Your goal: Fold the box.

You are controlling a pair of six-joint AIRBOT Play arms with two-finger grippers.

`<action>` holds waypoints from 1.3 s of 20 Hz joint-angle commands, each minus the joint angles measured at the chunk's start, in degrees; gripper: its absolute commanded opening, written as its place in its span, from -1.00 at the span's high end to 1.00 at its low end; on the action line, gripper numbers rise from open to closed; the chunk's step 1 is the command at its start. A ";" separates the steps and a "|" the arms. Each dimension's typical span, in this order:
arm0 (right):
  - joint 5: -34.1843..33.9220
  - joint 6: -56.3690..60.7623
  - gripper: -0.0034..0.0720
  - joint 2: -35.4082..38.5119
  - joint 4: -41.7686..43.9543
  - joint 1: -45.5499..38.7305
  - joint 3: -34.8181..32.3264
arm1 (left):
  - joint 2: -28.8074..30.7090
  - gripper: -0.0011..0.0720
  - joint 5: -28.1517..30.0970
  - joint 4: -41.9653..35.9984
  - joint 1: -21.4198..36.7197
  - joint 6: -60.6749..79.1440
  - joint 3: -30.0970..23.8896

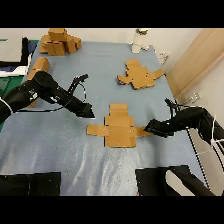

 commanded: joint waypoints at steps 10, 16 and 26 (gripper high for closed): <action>-0.55 -13.53 -0.15 -16.35 7.78 4.20 4.46 | 0.00 -0.29 -3.82 -5.62 0.07 4.59 0.07; 1.16 -16.13 0.38 -17.64 8.92 7.41 4.92 | 0.00 -0.37 -7.10 -6.82 2.45 7.56 0.07; 5.07 -17.09 0.91 -3.21 12.90 22.08 -2.73 | 0.00 -0.37 -14.49 -7.48 15.58 13.22 -3.93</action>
